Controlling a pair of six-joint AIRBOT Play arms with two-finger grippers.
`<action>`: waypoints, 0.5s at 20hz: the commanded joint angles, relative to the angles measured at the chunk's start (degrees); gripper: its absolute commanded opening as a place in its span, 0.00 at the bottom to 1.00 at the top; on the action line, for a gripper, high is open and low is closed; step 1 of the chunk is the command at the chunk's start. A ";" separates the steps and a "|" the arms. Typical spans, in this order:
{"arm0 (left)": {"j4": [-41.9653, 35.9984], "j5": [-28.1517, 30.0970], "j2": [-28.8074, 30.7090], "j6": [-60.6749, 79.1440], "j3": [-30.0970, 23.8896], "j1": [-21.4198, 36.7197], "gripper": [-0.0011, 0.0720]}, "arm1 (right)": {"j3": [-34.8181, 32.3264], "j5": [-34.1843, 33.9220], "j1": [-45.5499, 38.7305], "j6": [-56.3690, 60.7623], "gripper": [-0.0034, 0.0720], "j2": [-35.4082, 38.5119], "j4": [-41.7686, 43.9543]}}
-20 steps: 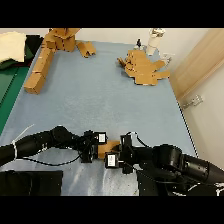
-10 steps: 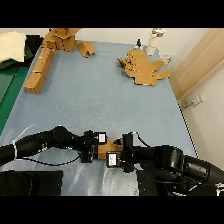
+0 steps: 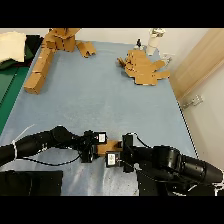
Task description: Fold the box.
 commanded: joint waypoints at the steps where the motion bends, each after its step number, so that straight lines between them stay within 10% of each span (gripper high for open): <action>1: 0.02 -0.09 -0.02 0.13 0.04 0.00 0.67 | 0.13 -0.81 0.02 0.35 0.50 0.04 -0.11; 10: 0.02 -0.09 -0.02 0.13 0.04 0.00 0.67 | 0.55 -2.29 0.02 0.50 0.49 4.17 -2.32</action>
